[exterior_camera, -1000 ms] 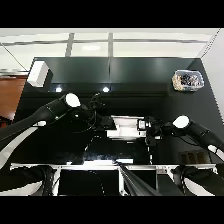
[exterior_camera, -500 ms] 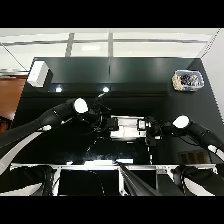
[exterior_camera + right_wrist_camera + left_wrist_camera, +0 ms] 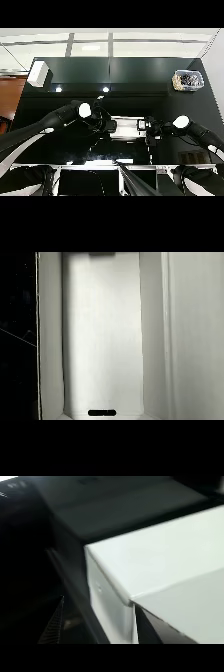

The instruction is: Fold the box and place the chain.

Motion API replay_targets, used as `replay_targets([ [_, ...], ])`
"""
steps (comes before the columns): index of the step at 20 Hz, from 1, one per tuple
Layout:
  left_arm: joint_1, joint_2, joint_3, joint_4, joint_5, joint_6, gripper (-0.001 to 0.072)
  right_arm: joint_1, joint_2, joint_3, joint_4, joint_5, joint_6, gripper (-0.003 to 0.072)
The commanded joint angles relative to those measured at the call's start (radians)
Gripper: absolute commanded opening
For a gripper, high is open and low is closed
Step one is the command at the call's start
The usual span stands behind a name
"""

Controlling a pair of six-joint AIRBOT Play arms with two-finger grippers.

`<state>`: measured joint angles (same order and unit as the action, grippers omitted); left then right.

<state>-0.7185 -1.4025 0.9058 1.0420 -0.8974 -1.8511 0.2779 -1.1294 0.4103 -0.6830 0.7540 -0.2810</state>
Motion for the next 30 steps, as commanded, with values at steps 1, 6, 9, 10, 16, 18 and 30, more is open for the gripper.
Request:
replay_targets([
  [1, -0.034, 0.000, 0.034, 0.196, -0.014, -0.166, 0.0498, 0.000, 0.000, 0.000, -0.002, -0.002, 0.000, 0.0472],
  [6, -0.142, -0.011, 0.137, 0.440, -0.074, -0.350, 0.0498, 0.000, 0.000, 0.000, -0.002, -0.019, 0.000, 0.0471],
  [9, -0.195, -0.033, 0.177, 0.518, -0.137, -0.439, 0.0498, 0.000, 0.000, -0.001, -0.002, -0.023, 0.000, 0.0472],
  [10, -0.208, -0.042, 0.184, 0.521, -0.155, -0.467, 0.0498, 0.000, 0.000, 0.000, -0.001, -0.032, 0.000, 0.0472],
  [16, -0.261, -0.113, 0.213, 0.528, -0.151, -0.541, 0.0497, 0.000, 0.000, -0.001, -0.001, -0.033, 0.000, 0.0472],
  [18, -0.257, -0.114, 0.213, 0.530, -0.151, -0.542, 0.0479, 0.000, 0.000, -0.001, 0.002, -0.032, 0.000, 0.0472],
  [30, -0.254, -0.114, 0.213, 0.529, -0.108, -0.543, 0.0218, 0.001, 0.000, 0.000, 0.002, -0.021, 0.000, 0.0471],
])
